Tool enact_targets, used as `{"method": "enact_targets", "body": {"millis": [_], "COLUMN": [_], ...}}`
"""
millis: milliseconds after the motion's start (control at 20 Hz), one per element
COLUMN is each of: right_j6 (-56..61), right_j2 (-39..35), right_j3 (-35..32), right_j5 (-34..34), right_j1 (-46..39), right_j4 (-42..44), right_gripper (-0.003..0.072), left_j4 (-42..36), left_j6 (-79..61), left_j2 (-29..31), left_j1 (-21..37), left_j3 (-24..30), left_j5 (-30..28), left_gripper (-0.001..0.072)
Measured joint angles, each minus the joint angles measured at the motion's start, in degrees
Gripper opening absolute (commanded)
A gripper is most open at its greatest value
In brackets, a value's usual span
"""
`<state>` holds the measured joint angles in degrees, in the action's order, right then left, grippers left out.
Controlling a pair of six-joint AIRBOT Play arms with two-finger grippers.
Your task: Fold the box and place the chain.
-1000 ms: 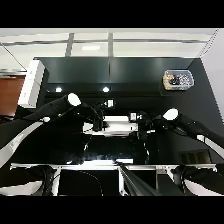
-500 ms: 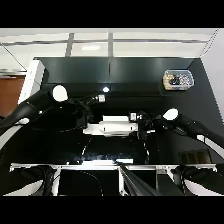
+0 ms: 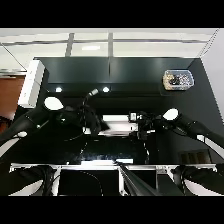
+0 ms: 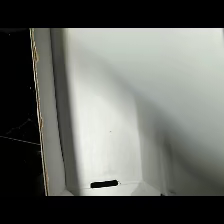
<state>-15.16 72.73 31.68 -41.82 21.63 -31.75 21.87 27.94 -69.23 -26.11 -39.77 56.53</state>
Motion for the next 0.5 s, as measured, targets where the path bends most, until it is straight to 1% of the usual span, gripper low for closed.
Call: {"method": "enact_targets", "body": {"millis": [100, 200, 250, 350, 500], "right_j6": [0.04, 0.09, 0.11, 0.11, 0.11], "right_j2": [0.0, 0.0, 0.0, 0.0, 0.0], "right_j3": [0.0, 0.0, 0.0, 0.0, 0.0], "right_j5": [0.04, 0.04, 0.07, 0.07, 0.07], "right_j1": [0.0, 0.0, 0.0, 0.0, 0.0], "right_j4": [0.0, 0.0, 0.0, 0.0, 0.0], "right_gripper": [0.0477, 0.0477, 0.0477, 0.0477, 0.0477], "left_j4": [-11.43, -18.84, -20.72, -21.86, -19.43], "left_j6": [-7.17, -12.98, -14.73, -17.18, -18.12], "left_j2": [-1.03, -2.49, -3.26, -5.07, -7.3], "left_j1": [-0.04, -0.2, -0.37, -1.01, -3.17], "left_j3": [1.88, 2.86, 3.13, 3.43, 3.5], "left_j5": [-8.55, -15.28, -17.66, -21.46, -24.44], "left_gripper": [0.0031, 0.0031, 0.0031, 0.0031, 0.003]}}
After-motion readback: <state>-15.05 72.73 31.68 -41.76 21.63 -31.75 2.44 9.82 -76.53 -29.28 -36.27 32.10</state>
